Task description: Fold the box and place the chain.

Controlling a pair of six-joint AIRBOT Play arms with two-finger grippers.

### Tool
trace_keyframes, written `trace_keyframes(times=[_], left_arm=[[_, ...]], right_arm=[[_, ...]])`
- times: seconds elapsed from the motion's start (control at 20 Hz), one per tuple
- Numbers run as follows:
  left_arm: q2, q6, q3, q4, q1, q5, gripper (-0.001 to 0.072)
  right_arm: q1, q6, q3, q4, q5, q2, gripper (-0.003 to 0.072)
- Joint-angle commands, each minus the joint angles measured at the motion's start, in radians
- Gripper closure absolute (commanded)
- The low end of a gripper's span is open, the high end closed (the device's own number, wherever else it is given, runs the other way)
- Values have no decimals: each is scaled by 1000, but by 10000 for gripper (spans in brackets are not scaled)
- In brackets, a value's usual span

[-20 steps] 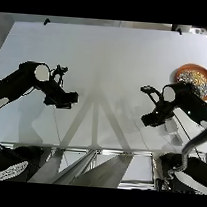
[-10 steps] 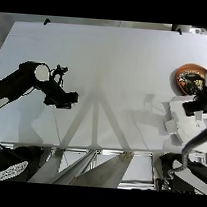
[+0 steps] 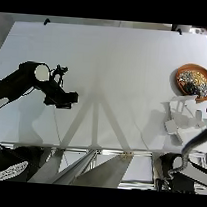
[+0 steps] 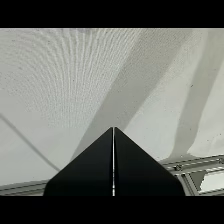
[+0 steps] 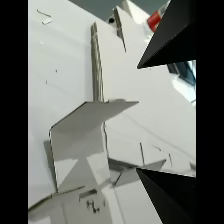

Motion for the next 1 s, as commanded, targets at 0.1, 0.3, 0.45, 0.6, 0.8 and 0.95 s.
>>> trace_keyframes(times=[0.1, 0.3, 0.45, 0.6, 0.8, 0.95], left_arm=[[1, 0, 1, 0, 1, 0, 697], [1, 0, 1, 0, 1, 0, 697], [1, 0, 1, 0, 1, 0, 697], [1, 0, 1, 0, 1, 0, 697], [1, 0, 1, 0, 1, 0, 697], [1, 0, 1, 0, 1, 1, 697]], right_arm=[[-18, -47, 1, -115, -57, -96, 33], [-18, -51, 0, -102, -88, -154, 76], [-18, -51, 0, -80, -87, -199, 246], [-18, -50, 0, -48, -43, -236, 410], [-18, -51, 0, -40, 92, -242, 670], [-11, -57, 0, 99, 135, -187, 672]])
